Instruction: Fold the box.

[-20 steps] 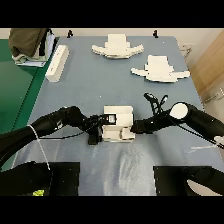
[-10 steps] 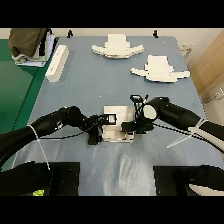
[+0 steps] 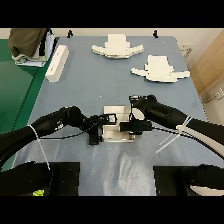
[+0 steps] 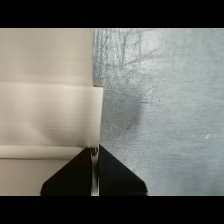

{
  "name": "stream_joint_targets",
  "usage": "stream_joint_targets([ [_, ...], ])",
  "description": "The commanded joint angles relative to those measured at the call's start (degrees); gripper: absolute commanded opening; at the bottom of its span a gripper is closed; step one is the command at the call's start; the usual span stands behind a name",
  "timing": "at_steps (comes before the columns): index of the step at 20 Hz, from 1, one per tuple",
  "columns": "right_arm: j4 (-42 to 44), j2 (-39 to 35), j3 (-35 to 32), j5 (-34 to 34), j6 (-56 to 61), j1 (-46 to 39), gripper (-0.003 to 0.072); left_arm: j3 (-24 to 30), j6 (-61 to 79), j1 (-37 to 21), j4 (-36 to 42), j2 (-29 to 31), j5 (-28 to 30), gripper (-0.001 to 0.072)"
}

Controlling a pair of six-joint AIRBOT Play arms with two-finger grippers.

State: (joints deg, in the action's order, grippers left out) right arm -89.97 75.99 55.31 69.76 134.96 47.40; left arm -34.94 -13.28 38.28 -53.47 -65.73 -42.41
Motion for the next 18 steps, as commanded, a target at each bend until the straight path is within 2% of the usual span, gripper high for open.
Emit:
stream_joint_targets([
  [1, -1.38, 0.2, 0.2, 0.68, 1.11, 0.81, 0.0, 0.0, 0.15, -0.04, -0.11, 0.0, 0.0, 0.0463],
  [2, -1.51, 0.2, 0.2, 0.15, 1.09, 0.98, 0.0001, 0.0, 0.15, -0.04, -0.11, 0.0, 0.0, 0.0463],
  [3, -1.53, 0.2, 0.22, -0.44, 1.09, 1.2, 0.0055, 0.0, 0.15, -0.04, -0.11, 0.0, -0.02, 0.0464],
  [4, -1.51, 0.2, 0.2, -0.98, 1.09, 1.33, 0.0295, 0.0, 0.15, -0.04, -0.11, 0.0, -0.02, 0.0463],
  [5, -1.29, 0.17, 0.22, -1.22, 1.07, 1.31, 0.0355, 0.0, 0.15, -0.04, -0.11, 0.0, 0.0, 0.0463],
  [10, 1.4, -1.68, 1.09, -0.35, -0.02, 1.29, 0.0355, 0.0, 0.15, -0.04, -0.11, 0.0, 0.0, 0.0463],
  [16, -0.72, -10.78, 2.69, 9.2, -1.44, -1.31, 0.0352, 0.0, 0.15, -0.04, -0.11, 0.0, 0.0, 0.0463],
  [17, -0.83, -12.11, 2.67, 9.22, -3.04, -2.84, 0.0339, 0.0, 0.15, -0.04, -0.11, 0.0, -0.02, 0.0463],
  [18, -0.85, -13.16, 2.67, 8.81, -4.68, -5.03, 0.0259, 0.0, 0.15, -0.04, -0.11, 0.0, -0.02, 0.0463],
])
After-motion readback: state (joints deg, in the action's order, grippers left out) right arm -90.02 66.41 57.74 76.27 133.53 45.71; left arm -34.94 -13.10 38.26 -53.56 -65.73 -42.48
